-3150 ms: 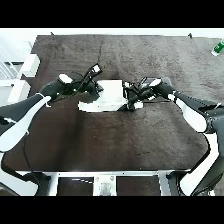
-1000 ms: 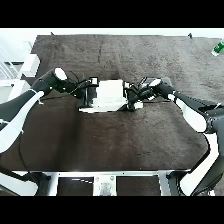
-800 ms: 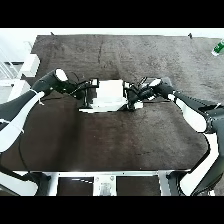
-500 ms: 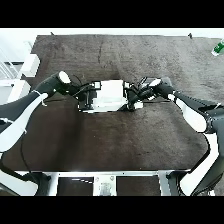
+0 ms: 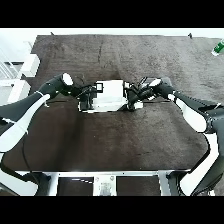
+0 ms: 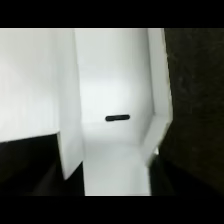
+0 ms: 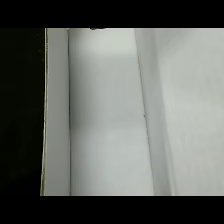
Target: Fold the box and place the chain.
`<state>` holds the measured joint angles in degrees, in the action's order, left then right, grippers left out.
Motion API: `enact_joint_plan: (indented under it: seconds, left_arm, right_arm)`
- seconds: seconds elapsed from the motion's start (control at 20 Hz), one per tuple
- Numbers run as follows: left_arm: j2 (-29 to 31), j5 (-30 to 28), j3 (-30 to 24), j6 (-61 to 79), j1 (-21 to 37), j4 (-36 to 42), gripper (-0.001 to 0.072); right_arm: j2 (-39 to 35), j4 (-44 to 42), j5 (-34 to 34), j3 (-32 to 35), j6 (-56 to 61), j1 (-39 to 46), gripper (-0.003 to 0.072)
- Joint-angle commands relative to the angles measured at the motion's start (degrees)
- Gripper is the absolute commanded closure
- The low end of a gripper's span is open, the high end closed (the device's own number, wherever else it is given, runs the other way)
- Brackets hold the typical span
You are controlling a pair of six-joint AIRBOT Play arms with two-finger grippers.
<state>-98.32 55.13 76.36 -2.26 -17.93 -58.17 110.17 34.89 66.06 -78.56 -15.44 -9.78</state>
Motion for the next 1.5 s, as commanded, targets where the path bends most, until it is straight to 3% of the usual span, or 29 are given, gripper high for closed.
enact_joint_plan:
  seconds: [0.0, 0.2, 0.3, 1.4, 1.45]
  left_arm:
    - [-0.02, 0.42, 0.00, -0.68, -0.07, -0.13, 0.0181]
    - [-0.02, 0.72, 0.00, -0.68, -0.07, 1.55, 0.0183]
    - [-0.02, 0.61, 0.00, -0.59, -0.07, 1.64, 0.0357]
    - [-2.58, -0.66, 0.17, -0.24, -0.07, 4.61, 0.0362]
    - [-2.58, -0.46, 0.17, -0.28, -0.07, 4.63, 0.0475]
  right_arm:
    - [0.04, 0.00, 0.02, 0.00, -0.02, -0.02, 0.0141]
    - [0.04, 0.02, 0.02, 0.00, -0.02, -0.02, 0.0142]
    - [0.04, 0.02, 0.02, 0.00, -0.02, -0.02, 0.0142]
    - [0.04, 0.00, 0.02, 0.00, -0.02, -0.02, 0.0141]
    - [0.04, 0.02, 0.02, 0.00, -0.02, -0.02, 0.0142]
